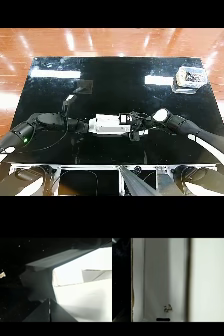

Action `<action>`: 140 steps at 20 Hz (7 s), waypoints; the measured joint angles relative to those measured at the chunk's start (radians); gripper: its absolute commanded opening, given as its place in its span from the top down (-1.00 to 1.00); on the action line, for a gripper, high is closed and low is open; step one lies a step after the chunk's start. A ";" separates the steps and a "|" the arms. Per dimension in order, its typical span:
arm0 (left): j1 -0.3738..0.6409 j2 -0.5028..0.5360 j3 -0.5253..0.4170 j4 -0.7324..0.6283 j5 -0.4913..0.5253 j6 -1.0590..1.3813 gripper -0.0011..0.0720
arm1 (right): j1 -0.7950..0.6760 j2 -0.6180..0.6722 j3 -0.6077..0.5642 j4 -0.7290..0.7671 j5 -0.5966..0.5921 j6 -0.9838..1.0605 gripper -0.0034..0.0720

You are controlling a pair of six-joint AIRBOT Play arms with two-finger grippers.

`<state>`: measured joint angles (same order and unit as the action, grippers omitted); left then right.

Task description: Fold the box and place the chain.

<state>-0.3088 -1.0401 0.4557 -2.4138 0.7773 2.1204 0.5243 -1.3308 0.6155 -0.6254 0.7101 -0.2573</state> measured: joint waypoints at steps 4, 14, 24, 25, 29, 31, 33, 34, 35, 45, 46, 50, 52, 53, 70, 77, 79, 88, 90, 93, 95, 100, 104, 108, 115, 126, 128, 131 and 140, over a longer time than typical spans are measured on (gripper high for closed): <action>0.000 0.011 0.003 -0.002 0.051 -0.006 0.48 | 0.000 0.000 0.000 0.000 0.000 0.000 -0.53; 0.001 0.014 0.061 -0.011 0.126 -0.040 -0.29 | 0.000 0.000 0.000 0.000 0.000 0.000 -0.53; -0.008 0.014 0.068 -0.015 0.154 -0.076 -0.29 | 0.000 0.000 0.000 0.000 -0.001 0.000 -0.53; -0.019 0.014 0.068 -0.014 0.146 -0.079 -0.29 | 0.000 0.000 0.000 0.000 -0.001 0.000 -0.53; -0.108 0.014 0.068 -0.011 0.054 -0.094 -0.29 | 0.000 0.000 0.000 0.000 -0.001 0.000 -0.53; -0.161 0.014 0.068 -0.006 -0.011 -0.112 -0.29 | 0.000 0.000 0.000 0.000 0.000 0.000 -0.53; -0.207 0.014 0.068 0.021 -0.072 -0.139 -0.29 | 0.000 0.000 0.000 0.002 0.000 0.006 -0.53; -0.225 0.014 0.068 0.039 -0.096 -0.156 -0.29 | -0.001 0.000 0.000 0.002 0.000 0.006 -0.53; -0.241 0.014 0.068 0.066 -0.117 -0.182 -0.29 | -0.001 0.000 0.000 0.002 -0.001 0.005 -0.53; -0.348 0.014 0.087 0.340 -0.236 -0.463 -0.29 | -0.001 0.000 0.000 0.000 -0.002 0.000 -0.53; -0.353 0.014 0.091 0.362 -0.238 -0.488 -0.29 | -0.001 0.000 0.000 0.000 -0.002 0.000 -0.53; -0.374 0.014 0.109 0.438 -0.226 -0.582 -0.66 | 0.000 0.000 0.000 -0.002 0.002 -0.001 -0.53; -0.387 0.013 0.116 0.473 -0.201 -0.628 -0.76 | 0.000 0.000 0.000 -0.002 0.002 -0.001 -0.53; -0.390 0.013 0.119 0.486 -0.188 -0.647 -0.76 | 0.000 0.000 0.000 -0.002 0.002 -0.001 -0.53; -0.411 -0.029 0.157 0.609 -0.095 -0.842 -0.74 | 0.000 0.000 0.000 0.000 0.000 0.000 -0.53; -0.495 -0.110 0.272 0.834 0.006 -1.043 -0.74 | 0.000 0.000 0.000 0.000 -0.001 0.001 -0.53; -0.508 -0.146 0.319 0.870 0.064 -1.097 -0.74 | 0.000 0.000 0.000 0.000 -0.001 0.001 -0.53; -0.521 -0.280 0.476 0.879 0.248 -1.193 -0.68 | 0.000 0.000 0.000 0.000 -0.001 0.001 -0.53; -0.521 -0.304 0.488 0.855 0.264 -1.198 -0.55 | 0.000 0.000 0.000 0.000 -0.001 0.000 -0.53; -0.521 -0.325 0.502 0.845 0.288 -1.203 -0.54 | 0.000 0.000 0.000 0.000 -0.001 0.001 -0.53; -0.521 -0.335 0.507 0.841 0.293 -1.204 -0.54 | 0.000 0.000 0.000 0.000 -0.001 0.001 -0.53; -0.520 -0.365 0.519 0.842 0.312 -1.209 -0.54 | 0.000 0.000 0.000 0.000 -0.001 0.000 -0.53; -0.507 -0.387 0.544 0.857 0.312 -1.211 -0.26 | 0.000 0.000 0.000 0.000 -0.001 0.001 -0.53; -0.500 -0.396 0.556 0.861 0.317 -1.211 -0.21 | 0.000 0.000 0.000 0.000 -0.001 0.001 -0.53; -0.497 -0.414 0.560 0.861 0.323 -1.211 -0.21 | 0.000 0.000 0.000 0.000 -0.001 0.001 -0.53; -0.497 -0.437 0.562 0.859 0.319 -1.211 0.11 | 0.000 0.000 0.000 0.000 -0.001 0.001 -0.53; -0.497 -0.438 0.562 0.856 0.313 -1.214 0.68 | 0.000 -0.001 0.000 0.002 0.000 0.003 -0.53; -0.498 -0.438 0.562 0.861 0.320 -1.213 0.92 | 0.000 0.000 0.000 0.002 0.001 0.005 -0.53; -0.501 -0.438 0.573 0.853 0.316 -1.192 -0.30 | -0.001 0.000 0.000 -0.002 -0.002 -0.002 -0.53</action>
<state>-0.8097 -1.4784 1.0290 -1.5612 1.0931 0.9283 0.5236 -1.3304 0.6155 -0.6273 0.7078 -0.2592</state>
